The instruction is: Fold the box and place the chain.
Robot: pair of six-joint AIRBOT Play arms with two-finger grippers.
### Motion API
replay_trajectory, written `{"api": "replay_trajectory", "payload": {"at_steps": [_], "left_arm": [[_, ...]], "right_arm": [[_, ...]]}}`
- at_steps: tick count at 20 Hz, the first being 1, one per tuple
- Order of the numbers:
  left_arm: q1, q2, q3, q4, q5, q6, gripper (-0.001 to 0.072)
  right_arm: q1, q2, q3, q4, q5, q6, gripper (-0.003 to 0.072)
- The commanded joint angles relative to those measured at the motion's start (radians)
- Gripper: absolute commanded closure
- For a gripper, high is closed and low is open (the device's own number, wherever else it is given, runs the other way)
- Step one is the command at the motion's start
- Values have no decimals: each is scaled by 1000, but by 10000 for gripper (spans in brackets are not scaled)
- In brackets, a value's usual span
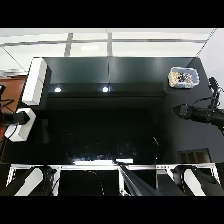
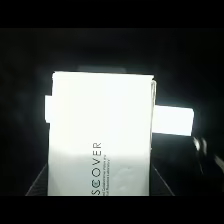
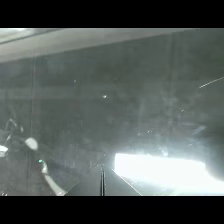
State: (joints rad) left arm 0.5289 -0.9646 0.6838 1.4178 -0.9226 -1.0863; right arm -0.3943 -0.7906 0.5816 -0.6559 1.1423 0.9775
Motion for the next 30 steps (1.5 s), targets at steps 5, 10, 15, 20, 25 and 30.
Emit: {"api": "replay_trajectory", "payload": {"at_steps": [5, 10, 15, 20, 25, 30], "left_arm": [[19, -103, -3, -129, 286, 96, 379], [19, -160, -3, -144, 295, 96, 379], [7, -171, -3, -200, 293, 146, 380], [7, -174, -3, -231, 283, 167, 380], [8, -172, 27, -228, 249, 163, 0], [7, -120, 256, -231, 19, 157, 0]], "right_arm": [[0, 0, 0, 0, -99, 11, 671], [0, 0, 0, 0, -100, 11, 671], [0, 0, -1, 1, -95, 13, 672], [11, 0, -3, 0, -92, 15, 671], [16, 0, -3, 1, -89, 18, 671], [16, 0, -3, 0, -77, 7, 671]]}}
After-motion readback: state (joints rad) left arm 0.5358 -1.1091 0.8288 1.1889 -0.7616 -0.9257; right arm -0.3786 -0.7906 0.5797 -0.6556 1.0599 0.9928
